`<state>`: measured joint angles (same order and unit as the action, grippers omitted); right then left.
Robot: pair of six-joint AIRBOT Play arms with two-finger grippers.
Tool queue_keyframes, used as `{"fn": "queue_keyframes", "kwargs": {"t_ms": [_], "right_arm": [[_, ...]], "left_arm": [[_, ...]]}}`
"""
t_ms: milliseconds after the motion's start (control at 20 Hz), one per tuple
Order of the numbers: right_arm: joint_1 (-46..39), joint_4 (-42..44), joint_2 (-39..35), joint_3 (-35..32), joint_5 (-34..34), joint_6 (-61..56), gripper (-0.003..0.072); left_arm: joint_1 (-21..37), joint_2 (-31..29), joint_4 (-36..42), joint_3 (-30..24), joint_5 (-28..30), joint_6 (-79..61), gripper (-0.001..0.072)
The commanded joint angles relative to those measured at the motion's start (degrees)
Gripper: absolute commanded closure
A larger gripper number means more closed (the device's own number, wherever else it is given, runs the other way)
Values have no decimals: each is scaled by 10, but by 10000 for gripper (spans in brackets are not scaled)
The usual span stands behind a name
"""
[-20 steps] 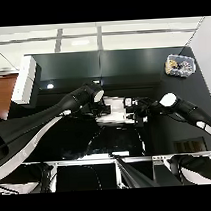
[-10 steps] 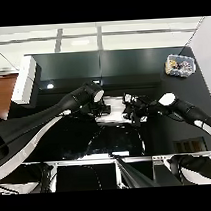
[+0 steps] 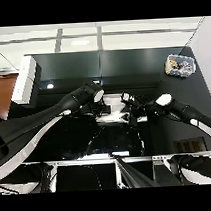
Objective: Fold the box and place the chain.
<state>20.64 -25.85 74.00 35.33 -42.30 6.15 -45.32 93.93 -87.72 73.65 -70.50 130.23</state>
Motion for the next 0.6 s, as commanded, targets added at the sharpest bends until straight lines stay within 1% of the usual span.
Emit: {"fn": "queue_keyframes", "kwargs": {"t_ms": [0,50,100,150,200,250,300,350,450,550], "right_arm": [[2,1,2,0,5,1,536],[2,3,2,0,5,-3,393],[2,3,2,0,5,-5,283],[1,2,2,0,3,-7,393],[1,-8,1,0,-3,-13,680],[0,-23,-4,0,-5,-40,667],[-4,-45,-17,2,-4,-113,667],[-14,-78,-37,5,-6,-216,667],[-57,-170,-98,18,-50,-405,667],[-120,-236,-167,25,-108,-494,667]], "left_arm": [[0,0,-1,0,-2,-1,680],[0,0,-1,0,-2,-1,680],[0,0,-1,0,-2,-1,680],[0,0,-1,0,-2,-1,680],[0,0,-1,0,-2,-1,680],[0,0,-1,0,-2,-1,680],[0,0,-1,0,-2,-1,680],[0,0,-1,0,-1,-1,680],[0,0,0,0,8,-1,680],[0,0,4,0,20,-1,680]]}}
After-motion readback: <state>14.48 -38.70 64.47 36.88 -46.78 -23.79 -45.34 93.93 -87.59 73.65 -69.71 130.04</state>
